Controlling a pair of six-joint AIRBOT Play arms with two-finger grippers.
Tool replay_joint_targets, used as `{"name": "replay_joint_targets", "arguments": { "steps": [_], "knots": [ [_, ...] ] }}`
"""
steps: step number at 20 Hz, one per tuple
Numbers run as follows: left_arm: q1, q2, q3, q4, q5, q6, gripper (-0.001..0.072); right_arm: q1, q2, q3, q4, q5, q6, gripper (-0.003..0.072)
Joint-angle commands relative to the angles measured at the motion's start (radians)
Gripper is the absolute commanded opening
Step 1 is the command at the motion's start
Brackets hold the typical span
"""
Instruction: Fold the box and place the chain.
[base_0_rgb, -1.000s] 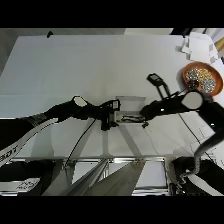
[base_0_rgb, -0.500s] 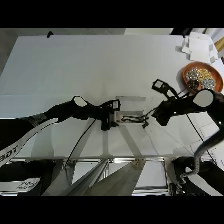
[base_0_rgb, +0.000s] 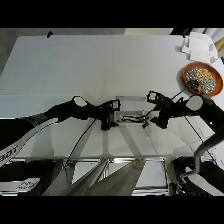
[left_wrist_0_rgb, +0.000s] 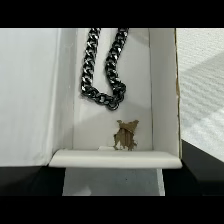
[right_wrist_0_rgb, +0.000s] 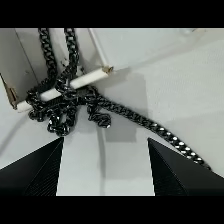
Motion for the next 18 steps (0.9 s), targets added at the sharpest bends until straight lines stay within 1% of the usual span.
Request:
{"name": "replay_joint_targets", "arguments": {
  "steps": [1, 4, 8, 12, 16, 17, 18],
  "knots": [
    [0.0, 0.0, 0.0, 0.0, 0.0, 0.0, 0.0321, -0.001, -0.003, -0.07, 0.015, -0.087, -0.077, 0.0577],
    [0.0, 0.0, 0.0, 0.0, 0.0, 0.0, 0.0321, -0.001, -0.003, -0.118, 0.071, -0.105, -0.203, 0.0577],
    [0.0, 0.0, 0.0, 0.0, 0.0, 0.0, 0.0321, -0.001, -0.009, -0.137, 0.23, -0.109, -0.338, 0.0576],
    [0.0, 0.0, 0.0, 0.0, 0.0, 0.0, 0.0321, -0.001, -0.043, -0.138, 0.238, -0.117, -0.367, 0.0575],
    [0.0, 0.0, 0.0, 0.0, 0.0, 0.0, 0.0321, -0.001, -0.063, -0.139, 0.238, -0.187, -0.366, 0.0575],
    [0.0, 0.0, 0.0, 0.0, 0.0, 0.0, 0.0321, -0.001, -0.063, -0.138, 0.237, -0.189, -0.366, 0.0573],
    [0.0, 0.0, 0.0, 0.0, 0.0, 0.0, 0.0321, -0.001, -0.063, -0.139, 0.237, -0.188, -0.366, 0.0533]
  ]
}}
